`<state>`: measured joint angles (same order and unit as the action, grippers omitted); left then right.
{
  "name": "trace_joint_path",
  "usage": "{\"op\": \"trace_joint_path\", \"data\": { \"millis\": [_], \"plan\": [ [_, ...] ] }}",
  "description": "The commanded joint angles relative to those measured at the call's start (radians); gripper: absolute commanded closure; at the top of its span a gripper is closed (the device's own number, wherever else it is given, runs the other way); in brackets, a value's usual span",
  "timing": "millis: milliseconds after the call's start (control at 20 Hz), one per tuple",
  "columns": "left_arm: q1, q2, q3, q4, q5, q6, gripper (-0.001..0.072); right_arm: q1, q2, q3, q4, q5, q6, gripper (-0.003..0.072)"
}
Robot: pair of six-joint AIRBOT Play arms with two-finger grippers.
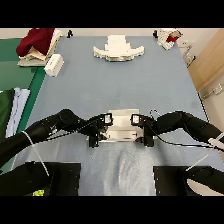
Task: Fold the box.
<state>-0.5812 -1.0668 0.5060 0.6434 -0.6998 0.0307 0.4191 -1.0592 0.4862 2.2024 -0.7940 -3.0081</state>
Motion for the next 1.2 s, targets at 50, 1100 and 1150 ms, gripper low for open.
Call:
{"op": "trace_joint_path", "data": {
  "millis": [50,1100,1150],
  "plan": [
    [-0.018,-0.019,0.001,-0.037,0.034,0.053,0.0614,0.001,0.0,0.001,0.0,0.0,0.0,0.0118],
    [-0.066,-0.019,0.001,-0.158,0.091,0.111,0.0281,0.001,0.001,0.001,0.0,0.0,0.0,0.0119],
    [-0.066,-0.018,0.001,-0.158,0.091,0.108,0.0295,0.001,0.001,0.001,0.0,0.0,0.0,0.0118]
  ]
}}
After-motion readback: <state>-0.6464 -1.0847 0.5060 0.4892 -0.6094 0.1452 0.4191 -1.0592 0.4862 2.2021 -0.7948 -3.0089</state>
